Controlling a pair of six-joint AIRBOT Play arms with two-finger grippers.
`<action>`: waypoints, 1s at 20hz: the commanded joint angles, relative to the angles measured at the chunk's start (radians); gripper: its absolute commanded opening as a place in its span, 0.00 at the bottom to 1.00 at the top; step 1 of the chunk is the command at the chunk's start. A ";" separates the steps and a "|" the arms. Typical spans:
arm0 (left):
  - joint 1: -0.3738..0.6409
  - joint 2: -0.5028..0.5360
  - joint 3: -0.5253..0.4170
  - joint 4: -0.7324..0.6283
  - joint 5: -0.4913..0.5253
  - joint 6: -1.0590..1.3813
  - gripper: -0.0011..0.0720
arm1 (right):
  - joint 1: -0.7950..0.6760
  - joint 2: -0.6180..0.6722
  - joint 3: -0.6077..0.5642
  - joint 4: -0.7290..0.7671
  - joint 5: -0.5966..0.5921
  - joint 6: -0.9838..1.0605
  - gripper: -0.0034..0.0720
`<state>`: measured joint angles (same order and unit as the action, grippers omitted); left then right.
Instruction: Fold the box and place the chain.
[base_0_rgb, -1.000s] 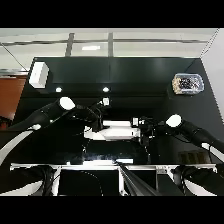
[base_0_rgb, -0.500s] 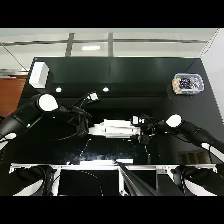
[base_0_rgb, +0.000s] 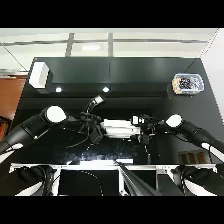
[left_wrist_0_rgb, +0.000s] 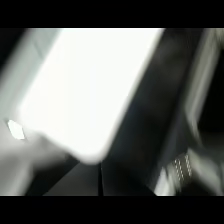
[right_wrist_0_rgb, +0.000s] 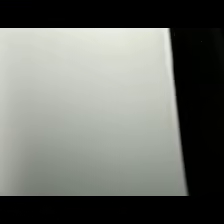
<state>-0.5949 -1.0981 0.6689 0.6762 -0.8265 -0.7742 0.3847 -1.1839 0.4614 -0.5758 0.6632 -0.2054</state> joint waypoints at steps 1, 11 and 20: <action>-0.052 -0.011 -0.016 -0.174 0.439 0.063 0.05 | 0.001 0.000 -0.001 -0.001 0.014 0.000 0.32; -0.058 -0.303 0.134 0.030 0.263 0.126 0.05 | 0.001 0.000 -0.001 0.000 0.014 0.000 0.32; -0.036 -0.307 0.201 0.182 0.088 0.113 0.05 | 0.001 0.000 -0.001 0.000 0.014 0.002 0.32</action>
<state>-0.6441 -1.4040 0.8597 0.8253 -0.6559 -0.6601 0.3847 -1.1839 0.4606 -0.5781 0.6804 -0.2089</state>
